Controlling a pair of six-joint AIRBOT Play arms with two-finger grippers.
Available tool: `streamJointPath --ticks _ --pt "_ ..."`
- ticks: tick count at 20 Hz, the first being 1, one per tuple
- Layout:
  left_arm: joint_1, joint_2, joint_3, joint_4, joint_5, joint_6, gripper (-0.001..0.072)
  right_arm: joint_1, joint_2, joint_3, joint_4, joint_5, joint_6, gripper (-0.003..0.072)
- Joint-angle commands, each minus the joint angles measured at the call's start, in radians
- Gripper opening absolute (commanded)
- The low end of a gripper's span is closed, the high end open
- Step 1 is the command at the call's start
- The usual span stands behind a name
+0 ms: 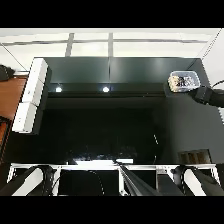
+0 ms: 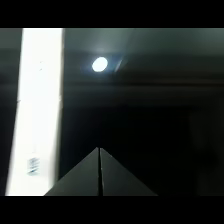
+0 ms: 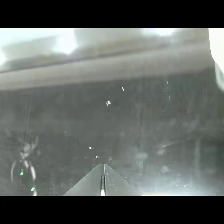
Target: Fold the box and place the chain.
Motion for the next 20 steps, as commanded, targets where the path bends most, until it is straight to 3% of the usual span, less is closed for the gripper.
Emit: streamJointPath --ticks 1,4,6,8,11,15,20 --pt "-0.105 0.121 -0.007 -0.084 -0.051 -0.035 0.0020 0.000 0.119 0.004 -0.030 -0.002 -0.089 0.0014" --pt "-0.256 0.300 -0.252 -0.068 0.107 -0.021 0.0020 0.033 0.168 -0.011 -0.043 -0.125 -0.174 0.0014" --pt "-0.337 0.400 -0.451 0.000 0.288 -0.033 0.0021 0.086 0.157 -0.041 -0.069 -0.280 -0.216 0.0013" --pt "-0.352 0.456 -0.577 0.002 0.392 -0.032 0.0022 0.145 0.128 -0.063 -0.167 -0.454 -0.216 0.0014" --pt "-0.346 0.468 -0.618 0.003 0.431 -0.032 0.0023 0.181 0.076 -0.063 -0.232 -0.531 -0.216 0.0015" --pt "-0.346 0.467 -0.617 -0.005 0.447 -0.032 0.0026 0.180 0.065 -0.063 -0.232 -0.422 -0.190 0.0015" --pt "-0.346 0.467 -0.617 -0.006 0.447 -0.032 0.0026 0.180 0.065 -0.063 -0.232 -0.418 -0.190 0.0014"
